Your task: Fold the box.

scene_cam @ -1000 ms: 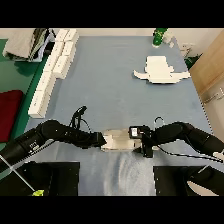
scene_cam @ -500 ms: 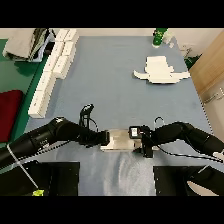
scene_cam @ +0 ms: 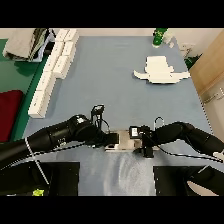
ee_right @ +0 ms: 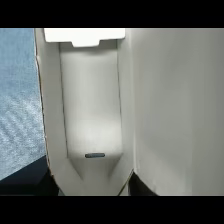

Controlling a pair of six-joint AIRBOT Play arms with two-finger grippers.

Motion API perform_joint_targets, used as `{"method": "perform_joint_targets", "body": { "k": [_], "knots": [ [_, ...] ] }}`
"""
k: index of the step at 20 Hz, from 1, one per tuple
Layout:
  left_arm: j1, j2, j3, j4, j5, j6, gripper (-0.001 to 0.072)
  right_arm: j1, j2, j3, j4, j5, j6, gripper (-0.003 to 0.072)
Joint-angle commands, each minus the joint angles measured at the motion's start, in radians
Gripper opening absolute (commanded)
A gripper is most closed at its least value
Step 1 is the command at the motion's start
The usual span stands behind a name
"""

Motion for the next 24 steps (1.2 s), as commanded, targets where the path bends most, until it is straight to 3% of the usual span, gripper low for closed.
{"method": "perform_joint_targets", "body": {
  "k": [1, 11, 18, 19, 20, 24],
  "knots": [
    [-0.023, -0.043, 0.045, 0.097, -0.08, -0.096, 0.0418, 0.001, 0.0, 0.0, 0.002, 0.0, 0.001, 0.0514],
    [-0.048, -0.173, 0.107, 0.172, -0.166, -0.202, 0.0417, 0.001, 0.0, 0.0, 0.002, 0.0, 0.001, 0.0514],
    [-0.08, -0.275, 0.214, 0.238, -0.248, -0.219, 0.0415, 0.001, 0.0, 0.0, 0.001, 0.0, 0.001, 0.0514],
    [-0.086, -0.289, 0.224, 0.239, -0.247, -0.217, 0.0374, 0.001, 0.0, 0.0, 0.002, 0.0, 0.001, 0.0514],
    [-0.091, -0.3, 0.233, 0.242, -0.246, -0.216, 0.0235, 0.001, 0.0, 0.0, 0.001, 0.0, 0.001, 0.0514],
    [-0.092, -0.312, 0.242, 0.246, -0.256, -0.226, 0.0232, 0.001, 0.0, 0.0, 0.002, 0.0, 0.001, 0.0514]
  ]
}}
